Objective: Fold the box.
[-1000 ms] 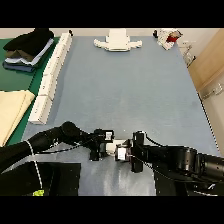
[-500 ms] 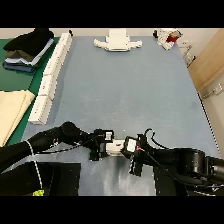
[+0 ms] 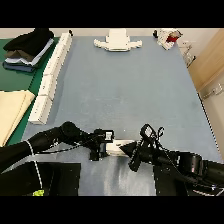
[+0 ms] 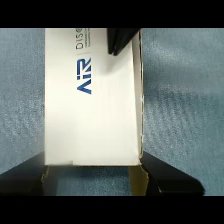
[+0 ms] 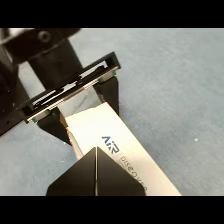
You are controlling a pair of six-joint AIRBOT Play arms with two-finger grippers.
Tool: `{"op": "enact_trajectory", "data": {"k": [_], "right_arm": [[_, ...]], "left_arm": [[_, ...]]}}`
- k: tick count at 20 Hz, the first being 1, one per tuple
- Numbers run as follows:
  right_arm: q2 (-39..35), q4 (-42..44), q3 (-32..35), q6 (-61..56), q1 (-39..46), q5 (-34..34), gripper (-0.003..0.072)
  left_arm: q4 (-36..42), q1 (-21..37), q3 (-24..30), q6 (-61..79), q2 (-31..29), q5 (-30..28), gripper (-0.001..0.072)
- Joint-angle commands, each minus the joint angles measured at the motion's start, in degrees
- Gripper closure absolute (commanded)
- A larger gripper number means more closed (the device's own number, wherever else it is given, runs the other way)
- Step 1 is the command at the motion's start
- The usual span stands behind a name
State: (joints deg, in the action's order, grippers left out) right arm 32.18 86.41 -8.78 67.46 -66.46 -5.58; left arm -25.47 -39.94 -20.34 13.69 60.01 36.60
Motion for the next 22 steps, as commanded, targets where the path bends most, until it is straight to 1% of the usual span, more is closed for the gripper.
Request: {"op": "enact_trajectory", "data": {"k": [1,11,22], "right_arm": [[2.51,-0.44,0.96,-1.88,1.33,4.07,0.0677],[9.90,-0.46,1.01,-1.88,-0.81,4.07,0.0677],[9.77,-1.73,1.01,-1.86,-0.81,3.32,0.0677]], "left_arm": [[0.00,0.02,-0.02,0.00,0.02,-0.04,0.0356],[0.00,0.02,-0.02,0.00,0.02,-0.04,0.0356],[0.00,0.02,-0.02,0.00,0.02,-0.04,0.0356]]}}
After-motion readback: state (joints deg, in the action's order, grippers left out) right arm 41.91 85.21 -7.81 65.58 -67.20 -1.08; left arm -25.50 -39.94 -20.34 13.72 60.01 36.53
